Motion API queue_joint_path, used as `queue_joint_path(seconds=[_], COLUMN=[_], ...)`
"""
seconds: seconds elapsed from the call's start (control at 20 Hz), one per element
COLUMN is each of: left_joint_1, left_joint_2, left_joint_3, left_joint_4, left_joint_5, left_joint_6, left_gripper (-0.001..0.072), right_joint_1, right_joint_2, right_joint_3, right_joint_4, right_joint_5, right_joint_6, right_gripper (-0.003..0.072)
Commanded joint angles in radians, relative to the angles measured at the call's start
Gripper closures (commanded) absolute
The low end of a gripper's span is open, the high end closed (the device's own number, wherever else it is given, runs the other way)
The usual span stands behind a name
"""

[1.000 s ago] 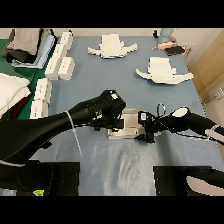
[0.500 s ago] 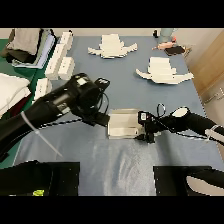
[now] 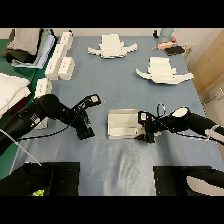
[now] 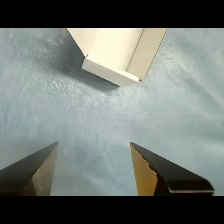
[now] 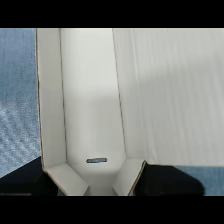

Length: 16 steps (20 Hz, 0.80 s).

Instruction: Fold the box.

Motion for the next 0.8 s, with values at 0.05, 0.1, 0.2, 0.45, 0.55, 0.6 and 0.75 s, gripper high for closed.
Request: queue_joint_path(seconds=[0.05, 0.1, 0.2, 0.45, 0.55, 0.6, 0.75], left_joint_1=[0.044, 0.034, 0.006, -0.066, -0.098, -0.110, -0.134], left_joint_2=[-0.101, -0.136, -0.194, -0.251, -0.258, -0.261, -0.277], left_joint_3=[-0.096, -0.095, -0.095, -0.095, -0.095, -0.095, -0.095], left_joint_4=[-0.269, -0.328, -0.416, -0.431, -0.442, -0.462, -0.536], left_joint_5=[0.154, 0.157, 0.188, 0.303, 0.338, 0.344, 0.354], left_joint_6=[0.563, 0.654, 0.774, 0.793, 0.789, 0.789, 0.789], left_gripper=[-0.0005, -0.0005, -0.0005, -0.0005, -0.0005, -0.0005, -0.0005], right_joint_1=[0.001, 0.001, 0.001, 0.001, 0.001, 0.001, 0.001], right_joint_2=[-0.001, -0.001, -0.001, -0.001, -0.001, -0.001, -0.001], right_joint_3=[0.000, 0.000, 0.000, 0.000, 0.000, 0.000, 0.000], right_joint_4=[0.000, 0.000, 0.000, 0.000, 0.000, 0.000, 0.000], right_joint_5=[0.000, 0.000, 0.000, 0.000, 0.000, 0.000, 0.000], right_joint_6=[0.000, 0.000, 0.000, 0.000, 0.000, 0.000, 0.000], right_gripper=[0.0087, 0.0087, 0.0087, 0.0087, 0.0087, 0.0087, 0.0087])
